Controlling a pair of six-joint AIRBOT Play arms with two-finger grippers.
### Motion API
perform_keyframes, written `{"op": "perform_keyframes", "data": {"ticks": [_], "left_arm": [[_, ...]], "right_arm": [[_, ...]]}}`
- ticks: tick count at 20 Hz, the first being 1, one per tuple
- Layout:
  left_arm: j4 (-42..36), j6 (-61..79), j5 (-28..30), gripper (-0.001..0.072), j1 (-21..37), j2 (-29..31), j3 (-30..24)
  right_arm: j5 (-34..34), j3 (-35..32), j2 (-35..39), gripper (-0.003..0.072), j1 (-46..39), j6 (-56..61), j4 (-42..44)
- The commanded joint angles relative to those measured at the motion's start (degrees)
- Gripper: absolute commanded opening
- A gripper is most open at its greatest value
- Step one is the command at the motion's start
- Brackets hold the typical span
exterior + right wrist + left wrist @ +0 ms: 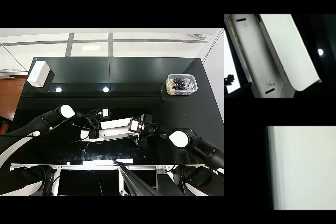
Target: Fold the box and place the chain.
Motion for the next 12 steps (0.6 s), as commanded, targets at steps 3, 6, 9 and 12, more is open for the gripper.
{"op": "perform_keyframes", "data": {"ticks": [3,6,9,12], "left_arm": [[0.0,0.0,0.0,0.0031,0.0,0.0,0.0],[0.0,0.0,0.0,0.0031,0.0,0.0,0.0],[0.0,0.0,0.0,0.0031,0.0,0.0,0.0],[0.0,0.0,0.0,0.0031,0.0,0.0,0.0]], "right_arm": [[-0.9,0.0,-1.3,0.072,-0.3,1.8,0.0],[-0.9,0.0,-1.3,0.072,-0.3,1.7,0.0],[-1.0,0.0,-1.3,0.072,-0.3,1.7,-0.1],[-1.4,0.0,-1.3,0.072,-0.9,2.5,1.5]]}}
